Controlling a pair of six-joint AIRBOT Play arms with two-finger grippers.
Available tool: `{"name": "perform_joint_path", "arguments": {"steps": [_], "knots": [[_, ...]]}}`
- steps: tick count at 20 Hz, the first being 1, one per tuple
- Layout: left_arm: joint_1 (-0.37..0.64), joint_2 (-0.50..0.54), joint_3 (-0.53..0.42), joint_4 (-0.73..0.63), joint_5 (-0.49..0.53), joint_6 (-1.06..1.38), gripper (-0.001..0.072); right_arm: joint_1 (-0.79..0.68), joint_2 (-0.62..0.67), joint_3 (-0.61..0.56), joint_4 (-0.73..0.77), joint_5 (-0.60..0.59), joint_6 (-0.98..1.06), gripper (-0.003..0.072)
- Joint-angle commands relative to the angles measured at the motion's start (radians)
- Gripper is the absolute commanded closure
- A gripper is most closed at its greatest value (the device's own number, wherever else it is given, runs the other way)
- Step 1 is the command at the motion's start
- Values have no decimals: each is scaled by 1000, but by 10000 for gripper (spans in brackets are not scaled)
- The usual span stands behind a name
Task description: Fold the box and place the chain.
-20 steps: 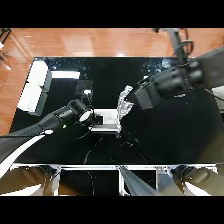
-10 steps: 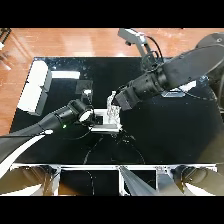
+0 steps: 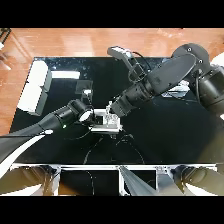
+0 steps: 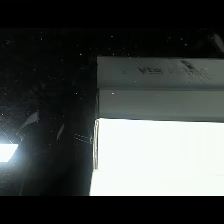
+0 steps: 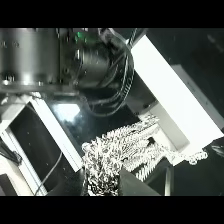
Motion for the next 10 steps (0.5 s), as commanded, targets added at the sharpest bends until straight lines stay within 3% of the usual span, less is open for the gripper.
{"name": "perform_joint_path", "arguments": {"steps": [1, 7, 10], "knots": [[0, 1, 1, -2, -1, 0, 692, -5, 26, -8, -16, -35, -6, 669], [0, 1, 1, -2, 0, 0, 692, -35, 96, -16, -23, -73, 6, 670], [0, 1, 1, -2, -1, 0, 692, -5, 89, -77, 4, 11, 6, 670]]}}
